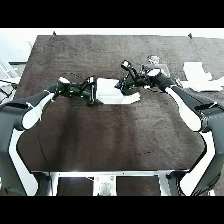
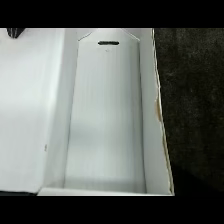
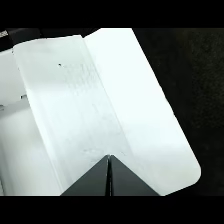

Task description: Fold the box and place the chain.

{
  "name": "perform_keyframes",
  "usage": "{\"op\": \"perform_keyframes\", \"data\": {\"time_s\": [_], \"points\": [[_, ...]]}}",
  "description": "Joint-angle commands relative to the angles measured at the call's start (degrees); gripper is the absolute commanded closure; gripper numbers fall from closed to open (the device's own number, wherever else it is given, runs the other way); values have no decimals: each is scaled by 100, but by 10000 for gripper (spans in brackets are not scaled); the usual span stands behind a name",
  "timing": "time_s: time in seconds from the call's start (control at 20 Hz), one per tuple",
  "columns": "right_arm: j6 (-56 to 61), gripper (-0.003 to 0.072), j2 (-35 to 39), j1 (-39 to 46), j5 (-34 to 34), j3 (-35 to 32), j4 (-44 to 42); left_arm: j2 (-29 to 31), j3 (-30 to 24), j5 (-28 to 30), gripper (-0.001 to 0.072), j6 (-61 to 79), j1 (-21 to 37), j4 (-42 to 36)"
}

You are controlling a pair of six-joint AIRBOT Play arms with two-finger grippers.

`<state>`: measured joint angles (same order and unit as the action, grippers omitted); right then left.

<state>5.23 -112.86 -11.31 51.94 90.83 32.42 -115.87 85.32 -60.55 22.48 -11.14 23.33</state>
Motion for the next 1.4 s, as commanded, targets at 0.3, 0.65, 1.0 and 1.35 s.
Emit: {"op": "perform_keyframes", "data": {"time_s": [0.3,0.65,1.0,1.35], "points": [[-634,681,400,9,-28,52,-127,0,7,15,296,9,0,20],[-389,673,1318,417,933,39,927,-2,4,66,296,9,0,22],[-763,108,1233,568,1390,-568,1631,-13,-22,125,296,9,0,22],[-894,108,857,518,1200,-686,1604,-13,-22,142,296,9,0,22]]}}
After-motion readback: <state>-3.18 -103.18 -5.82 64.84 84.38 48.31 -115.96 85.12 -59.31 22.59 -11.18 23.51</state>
